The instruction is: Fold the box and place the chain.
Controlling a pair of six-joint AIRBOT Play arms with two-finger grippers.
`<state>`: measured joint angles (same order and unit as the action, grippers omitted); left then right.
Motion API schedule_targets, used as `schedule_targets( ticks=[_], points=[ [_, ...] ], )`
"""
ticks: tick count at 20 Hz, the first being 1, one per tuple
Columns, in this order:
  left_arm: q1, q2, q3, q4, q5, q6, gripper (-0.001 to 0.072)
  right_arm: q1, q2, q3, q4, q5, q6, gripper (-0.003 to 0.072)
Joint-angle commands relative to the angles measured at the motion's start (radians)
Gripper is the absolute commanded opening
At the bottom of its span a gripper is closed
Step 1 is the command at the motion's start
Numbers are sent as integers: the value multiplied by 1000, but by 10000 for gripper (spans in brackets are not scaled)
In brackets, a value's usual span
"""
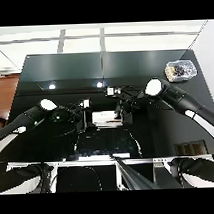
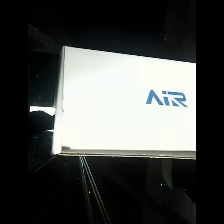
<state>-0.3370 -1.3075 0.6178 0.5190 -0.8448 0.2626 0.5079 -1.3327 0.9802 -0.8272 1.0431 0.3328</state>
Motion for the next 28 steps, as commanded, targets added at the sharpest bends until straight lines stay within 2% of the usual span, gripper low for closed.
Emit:
schedule_targets(
  ticks=[1, 18, 21, 22, 24, 26, 27, 28],
  points=[
    [0, 0, 1, 0, 3, -1, 352, 1, -1, -1, -16, 4, 1, 272],
    [0, -2, 1, 0, 3, -1, 352, 38, -13, -3, -47, 40, 21, 270],
    [0, -2, 1, 0, 3, -1, 352, 34, -5, 0, -39, 55, 94, 268],
    [0, -2, 1, 0, 3, -1, 352, 28, 8, 3, -35, 56, 135, 227],
    [0, -2, 1, 0, 3, -1, 352, -1, 47, 3, -3, 60, 291, 64],
    [0, -2, 1, 0, 3, -1, 353, -51, 63, 2, 31, 109, 501, 51],
    [0, -2, 1, 0, 3, -1, 352, -74, 60, -10, 85, 153, 568, 3],
    [0, -2, 1, 0, 3, -1, 352, -89, 58, -34, 169, 188, 572, 3]
  ],
)
